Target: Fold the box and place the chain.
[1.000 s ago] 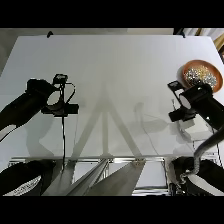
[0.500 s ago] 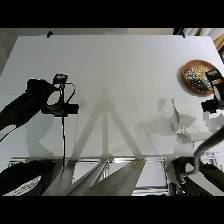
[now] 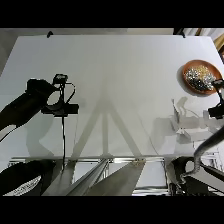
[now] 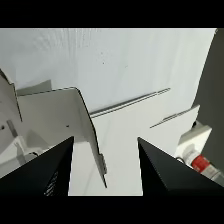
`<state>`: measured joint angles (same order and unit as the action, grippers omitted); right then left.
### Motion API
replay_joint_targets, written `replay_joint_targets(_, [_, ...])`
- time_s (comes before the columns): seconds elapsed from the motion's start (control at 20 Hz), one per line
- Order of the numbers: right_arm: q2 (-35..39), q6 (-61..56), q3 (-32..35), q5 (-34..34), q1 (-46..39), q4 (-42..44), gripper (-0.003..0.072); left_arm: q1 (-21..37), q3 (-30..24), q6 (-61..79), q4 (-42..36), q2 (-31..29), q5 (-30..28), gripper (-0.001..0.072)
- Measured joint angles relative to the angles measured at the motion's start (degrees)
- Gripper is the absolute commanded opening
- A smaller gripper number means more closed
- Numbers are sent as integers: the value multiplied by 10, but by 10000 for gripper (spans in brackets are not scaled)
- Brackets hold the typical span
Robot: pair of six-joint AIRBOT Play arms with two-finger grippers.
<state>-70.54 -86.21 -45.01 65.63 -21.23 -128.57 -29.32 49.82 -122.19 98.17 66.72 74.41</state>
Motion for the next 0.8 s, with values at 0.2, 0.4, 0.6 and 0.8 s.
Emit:
replay_joint_targets(0.2, [-23,22,0,-4,-30,13,269,0,0,0,0,0,0,10])
replay_joint_targets(0.4, [-30,36,0,-6,-40,39,13,0,0,0,0,0,0,10])
replay_joint_targets(0.6, [-7,50,0,-5,-32,70,12,0,0,0,0,0,0,10])
replay_joint_targets(0.8, [60,97,3,-19,-6,206,12,0,0,0,0,0,0,10])
